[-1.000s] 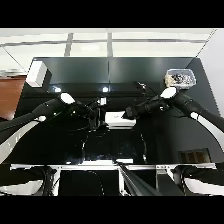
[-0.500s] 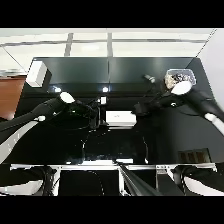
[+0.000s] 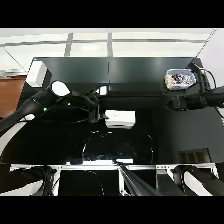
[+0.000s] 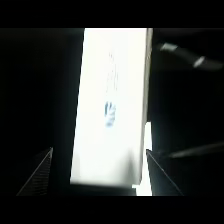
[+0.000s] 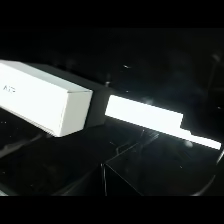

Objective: Fold the box and place the chain.

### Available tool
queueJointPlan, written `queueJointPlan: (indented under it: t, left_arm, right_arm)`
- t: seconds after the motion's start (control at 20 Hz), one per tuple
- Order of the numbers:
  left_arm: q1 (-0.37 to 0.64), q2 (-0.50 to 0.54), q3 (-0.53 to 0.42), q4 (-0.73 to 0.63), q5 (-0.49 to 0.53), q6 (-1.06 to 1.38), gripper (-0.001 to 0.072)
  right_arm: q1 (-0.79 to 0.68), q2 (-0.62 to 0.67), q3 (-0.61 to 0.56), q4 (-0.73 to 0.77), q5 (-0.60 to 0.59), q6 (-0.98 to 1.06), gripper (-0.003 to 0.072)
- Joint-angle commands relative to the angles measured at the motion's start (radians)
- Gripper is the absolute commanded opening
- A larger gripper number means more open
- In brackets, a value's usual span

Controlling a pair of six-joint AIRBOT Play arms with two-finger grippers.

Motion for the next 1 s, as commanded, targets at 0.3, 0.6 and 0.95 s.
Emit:
queueJointPlan:
  t: [0.3,0.6,0.95]
  left_arm:
    - [-0.121,-0.299,0.235,-0.115,0.003,-0.177,0.0717]
    - [-0.142,-0.325,0.269,0.007,-0.112,-0.210,0.0717]
    - [-0.169,-0.325,0.336,0.180,-0.176,-0.278,0.0716]
  right_arm:
    - [-0.042,0.020,-0.001,-0.025,-0.023,0.012,0.0015]
    - [-0.042,0.020,-0.001,-0.029,-0.027,0.001,0.0015]
    - [-0.042,0.020,-0.001,-0.043,-0.028,0.001,0.0015]
